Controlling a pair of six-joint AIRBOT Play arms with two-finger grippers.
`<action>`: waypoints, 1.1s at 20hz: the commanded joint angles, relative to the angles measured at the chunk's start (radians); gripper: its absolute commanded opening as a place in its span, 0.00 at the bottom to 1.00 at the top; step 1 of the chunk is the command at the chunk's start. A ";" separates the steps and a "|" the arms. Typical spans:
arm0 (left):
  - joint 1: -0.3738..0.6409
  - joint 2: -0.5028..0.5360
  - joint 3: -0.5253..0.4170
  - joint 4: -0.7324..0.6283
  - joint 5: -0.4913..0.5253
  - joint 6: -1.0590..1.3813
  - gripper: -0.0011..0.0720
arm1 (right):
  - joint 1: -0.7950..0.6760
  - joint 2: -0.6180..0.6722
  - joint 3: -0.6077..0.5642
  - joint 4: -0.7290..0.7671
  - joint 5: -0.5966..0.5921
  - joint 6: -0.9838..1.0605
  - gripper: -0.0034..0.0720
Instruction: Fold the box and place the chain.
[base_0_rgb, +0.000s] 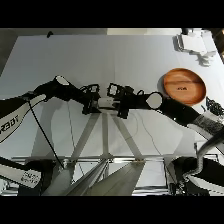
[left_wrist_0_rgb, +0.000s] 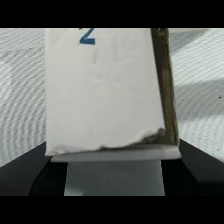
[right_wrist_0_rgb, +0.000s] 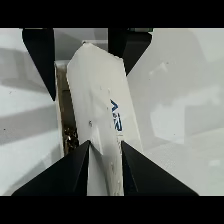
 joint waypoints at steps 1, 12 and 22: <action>0.000 0.000 0.000 -0.001 0.003 -0.002 0.21 | 0.000 -0.011 -0.001 0.002 0.003 0.001 0.31; 0.000 0.000 0.000 -0.001 0.003 -0.002 0.21 | 0.000 -0.021 0.000 0.016 0.007 0.004 0.67; 0.000 0.000 0.000 -0.001 0.003 -0.002 0.21 | -0.013 0.060 0.000 0.283 0.011 0.004 0.30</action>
